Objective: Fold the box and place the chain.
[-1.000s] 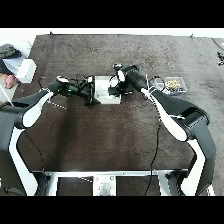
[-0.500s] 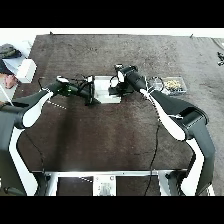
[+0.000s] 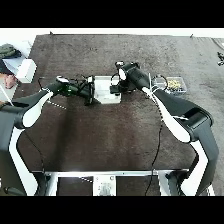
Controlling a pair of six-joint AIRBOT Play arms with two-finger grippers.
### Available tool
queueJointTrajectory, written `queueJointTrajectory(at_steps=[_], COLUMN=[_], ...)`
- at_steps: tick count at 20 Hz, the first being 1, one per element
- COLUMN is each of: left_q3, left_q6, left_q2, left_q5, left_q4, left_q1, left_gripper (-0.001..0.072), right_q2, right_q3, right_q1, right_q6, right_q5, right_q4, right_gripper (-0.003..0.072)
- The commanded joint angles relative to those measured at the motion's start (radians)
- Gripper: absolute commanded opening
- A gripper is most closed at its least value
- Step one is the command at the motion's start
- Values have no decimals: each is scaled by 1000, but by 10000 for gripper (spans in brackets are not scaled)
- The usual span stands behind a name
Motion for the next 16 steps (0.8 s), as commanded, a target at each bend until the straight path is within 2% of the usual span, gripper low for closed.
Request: queueJointTrajectory(at_steps=[1,5,7,12,14,16], left_q3=[0,0,0,0,0,0], left_q6=[-2,-2,-2,-2,-2,-2], left_q2=[0,0,0,0,0,0], left_q5=[1,1,1,1,1,1], left_q4=[0,0,0,0,0,0], left_q1=[0,0,0,0,0,0], left_gripper=[403,404,403,404,403,404], right_q2=[39,108,143,242,305,380], right_q3=[1,1,1,-10,-61,-160], right_q1=[0,-24,-64,-172,-210,-262], right_q6=[-45,-111,-156,-269,-282,-282], right_q5=[70,72,8,-55,-121,-246], right_q4=[-8,-12,-15,-15,-14,-7], right_gripper=[391,391,391,389,390,390])
